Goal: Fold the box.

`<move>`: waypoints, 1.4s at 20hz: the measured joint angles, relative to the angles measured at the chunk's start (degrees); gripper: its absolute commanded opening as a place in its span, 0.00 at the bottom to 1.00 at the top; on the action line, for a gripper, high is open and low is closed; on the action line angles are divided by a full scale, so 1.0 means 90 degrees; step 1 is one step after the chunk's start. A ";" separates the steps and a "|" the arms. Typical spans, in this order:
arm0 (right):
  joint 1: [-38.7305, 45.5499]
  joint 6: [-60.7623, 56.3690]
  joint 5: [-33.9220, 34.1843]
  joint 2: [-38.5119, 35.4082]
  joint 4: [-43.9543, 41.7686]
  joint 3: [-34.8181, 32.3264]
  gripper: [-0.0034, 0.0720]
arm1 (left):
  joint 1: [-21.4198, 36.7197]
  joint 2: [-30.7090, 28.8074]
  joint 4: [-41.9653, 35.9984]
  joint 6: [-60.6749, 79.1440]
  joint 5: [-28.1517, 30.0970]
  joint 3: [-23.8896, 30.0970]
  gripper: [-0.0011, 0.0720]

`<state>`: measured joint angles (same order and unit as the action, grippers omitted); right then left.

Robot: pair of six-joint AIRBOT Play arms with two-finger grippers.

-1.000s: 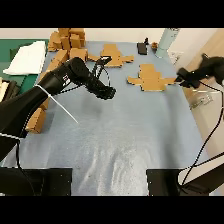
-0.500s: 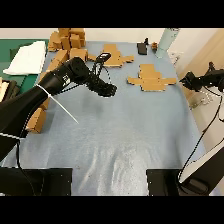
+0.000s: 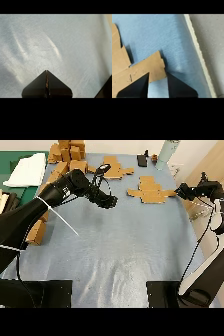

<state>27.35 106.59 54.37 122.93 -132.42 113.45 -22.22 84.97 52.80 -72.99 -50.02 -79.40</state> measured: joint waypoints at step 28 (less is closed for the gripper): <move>-0.0933 0.0245 0.1681 -0.3084 0.1372 -0.2460 0.04 | 0.0012 -0.0005 -0.0056 0.0005 0.0253 0.0000 0.03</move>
<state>18.96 108.79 69.49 95.18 -120.07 91.31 -22.11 84.93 52.29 -72.95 -47.75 -79.40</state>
